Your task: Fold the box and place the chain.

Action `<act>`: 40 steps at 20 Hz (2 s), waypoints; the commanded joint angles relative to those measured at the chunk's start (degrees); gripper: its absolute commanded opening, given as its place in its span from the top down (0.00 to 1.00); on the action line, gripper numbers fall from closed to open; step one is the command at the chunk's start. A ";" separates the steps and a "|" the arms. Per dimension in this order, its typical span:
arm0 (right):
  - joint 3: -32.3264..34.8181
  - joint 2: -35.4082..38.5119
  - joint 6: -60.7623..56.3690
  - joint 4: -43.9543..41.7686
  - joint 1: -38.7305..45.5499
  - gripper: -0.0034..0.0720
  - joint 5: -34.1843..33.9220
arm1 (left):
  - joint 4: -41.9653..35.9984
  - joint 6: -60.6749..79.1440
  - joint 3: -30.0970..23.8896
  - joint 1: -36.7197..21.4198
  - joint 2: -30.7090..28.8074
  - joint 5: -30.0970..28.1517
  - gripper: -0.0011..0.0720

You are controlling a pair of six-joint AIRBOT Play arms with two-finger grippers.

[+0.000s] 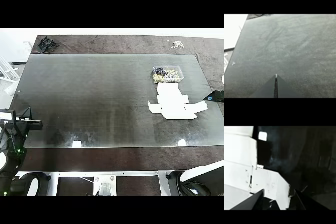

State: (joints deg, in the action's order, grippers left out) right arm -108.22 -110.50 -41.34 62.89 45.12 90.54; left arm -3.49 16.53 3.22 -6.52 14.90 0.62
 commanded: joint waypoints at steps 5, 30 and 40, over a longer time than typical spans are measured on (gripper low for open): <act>-1.01 -1.05 -0.20 -0.94 1.14 0.33 0.61 | 0.02 0.00 0.00 -0.02 -0.02 0.00 0.96; 10.88 -5.57 2.80 -16.50 -0.04 0.95 6.29 | 0.02 0.00 0.00 -0.04 -0.02 0.00 0.96; 39.54 10.64 4.11 -30.01 -8.09 0.95 -1.46 | 0.02 0.00 0.00 -0.04 -0.02 0.00 0.96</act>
State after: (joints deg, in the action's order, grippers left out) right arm -78.78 -105.38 -38.74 39.92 40.38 93.86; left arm -3.49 16.51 3.22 -6.52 14.87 0.62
